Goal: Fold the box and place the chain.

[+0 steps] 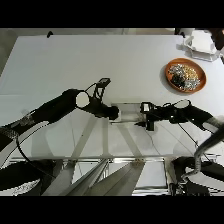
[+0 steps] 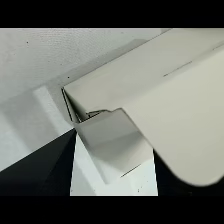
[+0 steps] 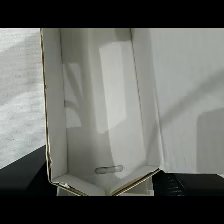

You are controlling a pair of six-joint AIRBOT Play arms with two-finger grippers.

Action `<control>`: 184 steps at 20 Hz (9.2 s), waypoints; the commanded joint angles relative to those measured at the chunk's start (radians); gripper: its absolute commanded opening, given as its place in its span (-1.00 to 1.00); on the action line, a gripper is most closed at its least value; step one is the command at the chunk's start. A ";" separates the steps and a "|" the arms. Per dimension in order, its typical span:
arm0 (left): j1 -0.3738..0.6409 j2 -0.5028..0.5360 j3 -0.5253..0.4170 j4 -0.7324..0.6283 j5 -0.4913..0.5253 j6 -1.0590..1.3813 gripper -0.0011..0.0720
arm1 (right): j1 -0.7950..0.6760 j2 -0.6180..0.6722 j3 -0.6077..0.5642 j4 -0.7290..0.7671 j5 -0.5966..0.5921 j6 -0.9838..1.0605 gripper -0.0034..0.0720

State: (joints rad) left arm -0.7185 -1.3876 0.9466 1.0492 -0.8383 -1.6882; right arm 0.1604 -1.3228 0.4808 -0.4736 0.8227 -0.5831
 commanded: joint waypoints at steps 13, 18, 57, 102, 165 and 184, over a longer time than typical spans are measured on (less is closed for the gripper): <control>-0.084 -0.066 0.101 0.203 -0.090 -0.338 0.42 | 0.000 0.000 0.000 0.000 0.000 0.000 0.36; -0.111 -0.119 0.160 0.206 -0.114 -0.364 0.42 | 0.000 0.000 0.000 0.000 0.000 0.000 0.36; -0.131 -0.258 0.278 0.268 -0.250 -0.624 -0.68 | 0.000 0.000 0.000 0.000 0.000 0.000 0.36; -0.075 -0.045 0.277 0.273 -0.277 -0.357 0.28 | 0.000 0.000 0.000 0.000 0.000 0.000 0.36; 0.112 -0.100 -0.164 -0.467 0.069 1.662 0.97 | 0.000 0.000 0.000 0.000 0.000 0.000 0.36; 0.079 -0.138 -0.164 -0.491 0.110 1.737 0.22 | 0.000 0.000 0.000 0.000 0.000 0.000 0.36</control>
State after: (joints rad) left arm -0.6380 -1.5230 0.7834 0.5579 -0.7319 0.0460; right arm 0.1608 -1.3228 0.4808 -0.4732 0.8227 -0.5823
